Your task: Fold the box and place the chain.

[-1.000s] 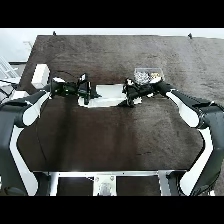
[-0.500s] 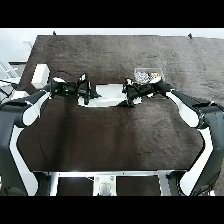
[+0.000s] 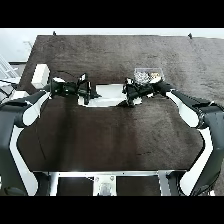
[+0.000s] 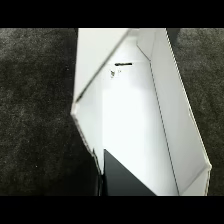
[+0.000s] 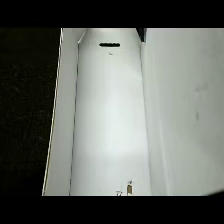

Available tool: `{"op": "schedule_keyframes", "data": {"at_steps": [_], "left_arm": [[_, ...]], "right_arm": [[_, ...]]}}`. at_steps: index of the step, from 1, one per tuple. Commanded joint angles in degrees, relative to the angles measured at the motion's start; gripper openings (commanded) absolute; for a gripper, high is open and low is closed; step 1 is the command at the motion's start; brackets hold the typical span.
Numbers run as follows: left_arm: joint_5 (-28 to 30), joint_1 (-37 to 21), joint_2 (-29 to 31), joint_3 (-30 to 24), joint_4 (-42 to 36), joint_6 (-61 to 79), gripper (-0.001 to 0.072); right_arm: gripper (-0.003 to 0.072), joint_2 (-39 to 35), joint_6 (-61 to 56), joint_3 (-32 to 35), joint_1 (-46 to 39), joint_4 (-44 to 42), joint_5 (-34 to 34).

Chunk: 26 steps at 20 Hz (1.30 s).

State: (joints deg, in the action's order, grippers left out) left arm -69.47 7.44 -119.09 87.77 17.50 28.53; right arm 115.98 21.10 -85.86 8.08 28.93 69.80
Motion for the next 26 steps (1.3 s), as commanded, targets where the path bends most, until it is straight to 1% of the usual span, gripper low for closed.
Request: {"op": "schedule_keyframes", "data": {"at_steps": [1, 4, 5, 7, 26], "left_arm": [[0.0, 0.0, 0.0, 0.0, 0.0, 0.0, 0.0023], [0.0, 0.0, 0.0, 0.0, 0.0, 0.0, 0.0022], [0.0, 0.0, 0.0, 0.0, 0.0, 0.0, 0.0022], [0.0, 0.0, 0.0, 0.0, 0.0, 0.0, 0.0023], [0.0, 0.0, 0.0, 0.0, 0.0, 0.0, 0.0022]], "right_arm": [[0.0597, 0.0, -0.1, 0.0, 0.0, 0.1, 0.5], [0.0603, 0.0, -1.0, 0.0, -0.2, 0.3, 0.5], [0.063, 0.2, -2.2, -0.1, -0.3, 0.5, 0.5], [0.0631, 0.3, -3.7, -0.1, -0.8, 0.5, 0.8], [0.0631, 0.9, -2.2, -1.3, -0.8, 0.5, 1.2]]}}
